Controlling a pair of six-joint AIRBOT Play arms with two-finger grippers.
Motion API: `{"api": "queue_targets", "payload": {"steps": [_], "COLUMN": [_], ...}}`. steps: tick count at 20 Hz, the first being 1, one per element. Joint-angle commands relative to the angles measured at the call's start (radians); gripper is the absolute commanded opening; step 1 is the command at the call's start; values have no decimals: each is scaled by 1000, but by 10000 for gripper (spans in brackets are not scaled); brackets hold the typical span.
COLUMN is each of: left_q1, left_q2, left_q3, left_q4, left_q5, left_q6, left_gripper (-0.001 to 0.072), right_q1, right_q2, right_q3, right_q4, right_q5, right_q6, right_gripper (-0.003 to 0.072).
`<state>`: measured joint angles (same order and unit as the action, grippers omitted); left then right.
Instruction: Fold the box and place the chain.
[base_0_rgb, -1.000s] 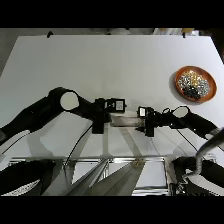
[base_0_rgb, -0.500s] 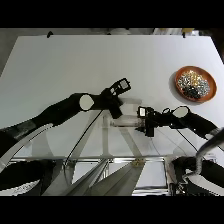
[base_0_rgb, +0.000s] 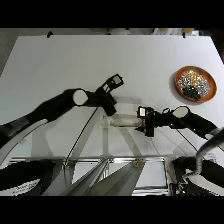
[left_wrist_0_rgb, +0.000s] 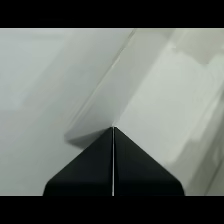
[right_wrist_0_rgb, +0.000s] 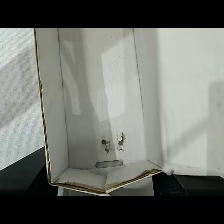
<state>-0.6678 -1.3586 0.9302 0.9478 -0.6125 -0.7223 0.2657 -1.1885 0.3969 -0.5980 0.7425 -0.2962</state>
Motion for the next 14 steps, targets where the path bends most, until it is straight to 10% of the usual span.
{"api": "queue_targets", "payload": {"steps": [1, 4, 14], "left_q1": [51, 49, 49], "left_q2": [114, 124, 74], "left_q3": [0, -26, -140], "left_q4": [145, 215, 60], "left_q5": [-262, -423, -296], "left_q6": [5, 101, 312], "left_gripper": [1, 1, 2], "right_q1": [0, 0, 0], "right_q2": [0, 0, 0], "right_q3": [0, 0, 0], "right_q4": [0, 0, 0], "right_q5": [1, 1, 1], "right_q6": [0, 0, 0], "right_gripper": [328, 328, 328]}}
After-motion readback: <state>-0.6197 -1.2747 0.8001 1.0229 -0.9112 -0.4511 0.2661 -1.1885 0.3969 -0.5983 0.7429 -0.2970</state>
